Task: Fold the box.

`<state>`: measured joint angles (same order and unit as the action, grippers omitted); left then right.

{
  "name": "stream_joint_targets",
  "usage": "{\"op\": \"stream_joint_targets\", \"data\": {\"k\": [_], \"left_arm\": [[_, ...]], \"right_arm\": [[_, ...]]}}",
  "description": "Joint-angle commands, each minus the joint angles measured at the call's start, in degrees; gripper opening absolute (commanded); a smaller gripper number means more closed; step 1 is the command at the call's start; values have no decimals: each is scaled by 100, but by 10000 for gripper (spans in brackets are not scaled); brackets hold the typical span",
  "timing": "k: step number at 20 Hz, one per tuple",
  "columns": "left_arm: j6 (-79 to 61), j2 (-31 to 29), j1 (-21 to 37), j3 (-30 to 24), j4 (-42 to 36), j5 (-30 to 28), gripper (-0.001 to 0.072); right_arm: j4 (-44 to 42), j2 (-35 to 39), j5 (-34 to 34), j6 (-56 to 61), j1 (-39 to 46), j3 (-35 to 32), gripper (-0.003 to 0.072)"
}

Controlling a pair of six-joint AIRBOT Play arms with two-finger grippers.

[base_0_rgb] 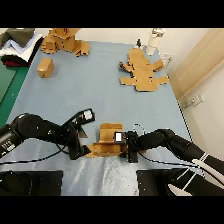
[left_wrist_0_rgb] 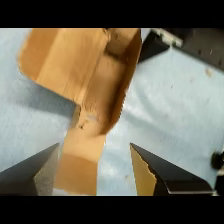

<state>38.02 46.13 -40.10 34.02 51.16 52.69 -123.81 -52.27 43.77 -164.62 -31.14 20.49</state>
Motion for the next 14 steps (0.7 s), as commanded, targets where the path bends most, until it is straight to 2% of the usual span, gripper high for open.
{"op": "stream_joint_targets", "data": {"k": [1, 7, 10, 14], "left_arm": [[-1449, 166, 4, -282, 157, 87, 679], [-2623, 975, -260, -348, -326, -916, 694], [-2712, 1145, -278, -348, -721, -955, 694], [-2710, 1189, -280, -348, -796, -977, 693]], "right_arm": [[0, -4, 0, 2, 2, 0, 448], [0, -4, 0, 2, 2, 0, 448], [0, -4, 0, 2, 2, 0, 449], [0, -4, 0, 2, 2, 0, 448]]}}
